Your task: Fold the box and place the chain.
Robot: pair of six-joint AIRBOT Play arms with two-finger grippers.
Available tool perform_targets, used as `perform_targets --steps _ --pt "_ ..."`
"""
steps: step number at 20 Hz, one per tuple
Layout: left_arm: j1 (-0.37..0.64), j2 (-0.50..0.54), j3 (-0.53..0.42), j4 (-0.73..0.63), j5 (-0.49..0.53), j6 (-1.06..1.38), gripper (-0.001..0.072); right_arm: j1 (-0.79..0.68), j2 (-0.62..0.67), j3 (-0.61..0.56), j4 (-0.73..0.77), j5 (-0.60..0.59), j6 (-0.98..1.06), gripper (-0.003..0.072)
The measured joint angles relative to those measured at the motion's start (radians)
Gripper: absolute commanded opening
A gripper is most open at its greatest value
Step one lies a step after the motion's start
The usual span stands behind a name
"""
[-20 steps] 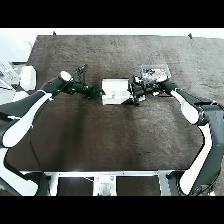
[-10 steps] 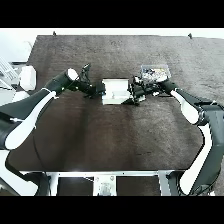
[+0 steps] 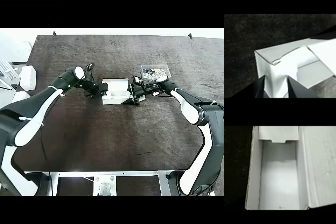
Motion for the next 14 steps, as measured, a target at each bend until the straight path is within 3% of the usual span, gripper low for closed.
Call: perform_targets --steps 5,14 --pt "-0.031 -0.041 0.068 0.075 -0.041 -0.065 0.0324 0.000 0.000 0.000 0.000 0.000 0.001 0.0582" --pt "-0.049 -0.154 0.264 0.179 -0.233 -0.156 0.0324 0.000 0.000 0.000 0.000 0.000 -0.001 0.0582"
